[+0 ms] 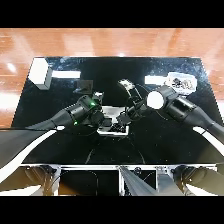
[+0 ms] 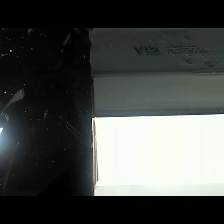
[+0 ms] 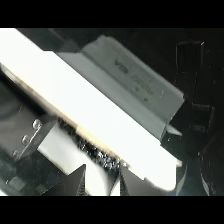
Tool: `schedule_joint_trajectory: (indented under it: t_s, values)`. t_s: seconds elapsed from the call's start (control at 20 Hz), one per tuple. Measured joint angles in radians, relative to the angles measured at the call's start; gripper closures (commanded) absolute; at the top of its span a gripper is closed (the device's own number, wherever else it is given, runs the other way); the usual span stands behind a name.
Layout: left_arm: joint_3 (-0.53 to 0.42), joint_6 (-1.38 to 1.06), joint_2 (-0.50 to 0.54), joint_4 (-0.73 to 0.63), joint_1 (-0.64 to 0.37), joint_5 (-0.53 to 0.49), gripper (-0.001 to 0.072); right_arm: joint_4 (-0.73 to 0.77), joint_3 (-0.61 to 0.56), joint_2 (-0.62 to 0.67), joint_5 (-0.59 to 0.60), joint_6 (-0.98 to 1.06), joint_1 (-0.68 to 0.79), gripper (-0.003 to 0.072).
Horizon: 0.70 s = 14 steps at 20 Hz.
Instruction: Fold the box and place the chain.
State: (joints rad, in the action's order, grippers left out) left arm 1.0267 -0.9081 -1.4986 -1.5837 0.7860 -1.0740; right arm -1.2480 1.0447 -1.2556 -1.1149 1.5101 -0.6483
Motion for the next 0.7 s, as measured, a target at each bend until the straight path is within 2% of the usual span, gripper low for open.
schedule_joint_trajectory:
  t_s: [0.2, 0.4, 0.65, 0.7]
  values:
    - [0.000, 0.000, 0.000, -0.003, 0.000, -0.002, 0.0689, -0.084, -0.013, 0.109, -0.110, 0.013, 0.028, 0.0408]
    - [0.000, -0.001, 0.000, -0.013, 0.000, -0.003, 0.0688, -0.238, -0.089, 0.249, -0.211, 0.081, 0.112, 0.0408]
    - [0.000, 0.000, 0.001, -0.042, 0.000, -0.005, 0.0685, -0.281, -0.174, 0.364, -0.235, 0.156, 0.186, 0.0407]
    - [0.001, 0.000, 0.001, -0.048, 0.000, -0.006, 0.0649, -0.282, -0.182, 0.375, -0.235, 0.169, 0.191, 0.0407]
